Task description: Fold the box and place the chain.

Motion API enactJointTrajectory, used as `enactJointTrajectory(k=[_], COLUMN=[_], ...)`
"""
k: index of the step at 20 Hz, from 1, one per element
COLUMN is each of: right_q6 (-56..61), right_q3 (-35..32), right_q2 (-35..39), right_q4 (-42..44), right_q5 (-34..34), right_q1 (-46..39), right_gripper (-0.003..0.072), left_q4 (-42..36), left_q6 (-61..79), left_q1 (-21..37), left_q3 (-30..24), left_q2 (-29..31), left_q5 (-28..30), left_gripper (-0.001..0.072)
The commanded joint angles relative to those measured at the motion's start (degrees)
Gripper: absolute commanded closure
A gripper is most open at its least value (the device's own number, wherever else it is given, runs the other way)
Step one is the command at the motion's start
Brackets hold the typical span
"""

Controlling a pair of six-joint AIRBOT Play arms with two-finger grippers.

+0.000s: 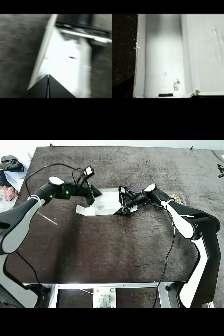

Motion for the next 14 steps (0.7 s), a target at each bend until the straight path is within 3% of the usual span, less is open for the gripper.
enactJointTrajectory(k=[1,6,14], right_q6=[0.0,0.0,0.0], right_q3=[0.0,0.0,0.0], right_q2=[0.0,0.0,0.0], right_q4=[0.0,0.0,0.0], right_q5=[0.0,0.0,0.0], right_q1=[0.0,0.0,0.0], right_gripper=[0.0315,0.0315,0.0315], left_q4=[0.2,1.7,8.2], left_q6=[-5.0,-5.4,-6.6], left_q1=[1.7,0.8,0.1], left_q3=[7.6,7.9,7.6], left_q2=[-5.1,-9.1,-10.5], left_q5=[-0.5,-0.5,-0.6], left_gripper=[0.0701,0.0701,0.07])
